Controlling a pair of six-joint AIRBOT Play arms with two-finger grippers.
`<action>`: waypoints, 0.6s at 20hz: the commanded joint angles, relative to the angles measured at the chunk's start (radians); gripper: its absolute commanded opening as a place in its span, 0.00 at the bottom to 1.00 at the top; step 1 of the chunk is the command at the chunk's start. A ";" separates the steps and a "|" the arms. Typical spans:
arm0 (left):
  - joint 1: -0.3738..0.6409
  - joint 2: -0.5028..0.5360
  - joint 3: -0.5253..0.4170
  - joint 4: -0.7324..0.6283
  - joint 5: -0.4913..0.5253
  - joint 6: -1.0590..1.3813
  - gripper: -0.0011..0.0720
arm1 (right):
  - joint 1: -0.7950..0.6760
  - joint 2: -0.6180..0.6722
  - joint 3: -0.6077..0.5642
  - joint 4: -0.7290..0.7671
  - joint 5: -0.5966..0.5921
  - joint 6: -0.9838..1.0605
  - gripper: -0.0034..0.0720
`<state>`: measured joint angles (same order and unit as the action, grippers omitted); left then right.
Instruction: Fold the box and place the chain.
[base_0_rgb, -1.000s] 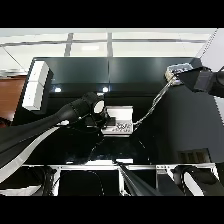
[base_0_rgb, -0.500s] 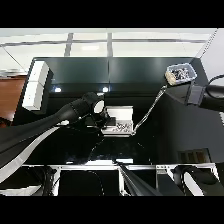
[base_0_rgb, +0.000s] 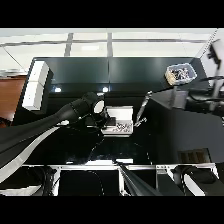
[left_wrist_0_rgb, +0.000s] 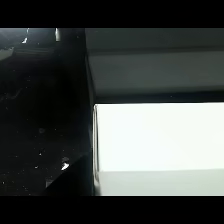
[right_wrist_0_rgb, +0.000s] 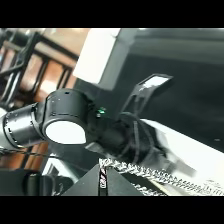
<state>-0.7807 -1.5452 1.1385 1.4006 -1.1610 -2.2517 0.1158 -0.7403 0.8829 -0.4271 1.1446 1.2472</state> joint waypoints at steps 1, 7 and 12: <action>0.000 0.000 0.000 0.001 0.000 0.000 0.05 | 0.164 -0.095 -0.002 0.011 -0.105 -0.003 0.07; 0.000 0.000 0.000 0.000 0.000 0.000 0.05 | 0.290 -0.235 -0.003 0.002 -0.182 -0.051 0.07; 0.000 0.000 0.000 0.000 0.000 0.000 0.05 | 0.228 -0.232 -0.002 -0.050 -0.133 -0.050 0.47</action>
<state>-0.7807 -1.5452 1.1385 1.4010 -1.1610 -2.2517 0.3729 -0.9653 0.8806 -0.4572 0.9825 1.2003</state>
